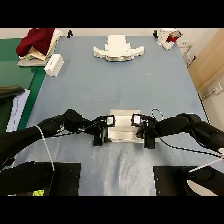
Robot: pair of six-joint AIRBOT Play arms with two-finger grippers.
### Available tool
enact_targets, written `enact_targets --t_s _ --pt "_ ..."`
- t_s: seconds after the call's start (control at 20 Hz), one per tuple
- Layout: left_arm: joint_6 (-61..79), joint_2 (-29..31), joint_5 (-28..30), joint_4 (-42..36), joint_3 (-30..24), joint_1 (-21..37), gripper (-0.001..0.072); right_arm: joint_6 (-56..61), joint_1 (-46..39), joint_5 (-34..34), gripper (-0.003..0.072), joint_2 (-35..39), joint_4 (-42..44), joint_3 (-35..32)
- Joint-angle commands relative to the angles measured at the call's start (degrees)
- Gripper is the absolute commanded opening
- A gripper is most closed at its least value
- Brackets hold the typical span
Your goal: Fold the box.
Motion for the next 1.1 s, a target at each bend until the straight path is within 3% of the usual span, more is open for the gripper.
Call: enact_targets --t_s 0.0,0.05,0.1,0.15,0.2,0.25,0.55,0.7,0.75,0.8,0.95,1.0,1.05 --pt "0.0 0.0 0.0 0.0 0.1 0.0 0.0419 -0.5 0.3 1.2 0.0093 -0.9 0.9 0.0" --pt "0.0 0.0 0.0 0.0 0.1 0.0 0.0419 -0.6 0.3 1.6 0.0111 -0.9 0.9 0.0" --pt "0.0 0.0 0.0 0.0 0.1 0.0 0.0419 -0.8 0.3 2.2 0.0282 -0.9 0.9 0.0" --pt "0.0 0.0 0.0 0.0 0.1 0.0 0.0419 -1.3 0.3 2.6 0.0550 -0.9 1.0 0.0" --pt "0.0 0.0 0.0 0.0 0.1 0.0 0.0419 -2.0 0.3 3.0 0.0663 -0.9 1.2 0.0" --pt "0.0 0.0 0.0 0.0 0.1 0.0 0.0419 -2.1 0.3 3.3 0.0690 -0.9 1.2 0.0" --pt "0.0 0.0 0.0 0.0 0.1 0.0 0.0419 -2.3 0.3 3.4 0.0690 -0.9 1.2 0.0" --pt "0.0 0.0 0.0 0.0 0.1 0.0 0.0419 -2.2 0.3 2.6 0.0669 -0.8 0.7 0.0" --pt "0.0 0.0 0.0 0.0 0.1 0.0 0.0419 -1.3 0.3 1.7 0.0537 -0.7 0.4 0.0" --pt "0.0 0.0 0.0 0.0 0.1 0.0 0.0419 1.5 0.3 1.3 0.0319 -0.4 -1.3 0.0" --pt "0.0 0.0 0.0 0.0 0.1 0.0 0.0419 18.9 0.3 -2.1 0.0059 0.3 -9.6 1.6" --pt "0.0 0.0 0.0 0.0 0.1 0.0 0.0419 25.6 0.3 -4.7 0.0007 0.6 -13.6 2.7" --pt "0.0 0.0 0.0 0.0 0.1 0.0 0.0419 33.3 0.3 -7.5 0.0005 0.9 -18.6 4.0"
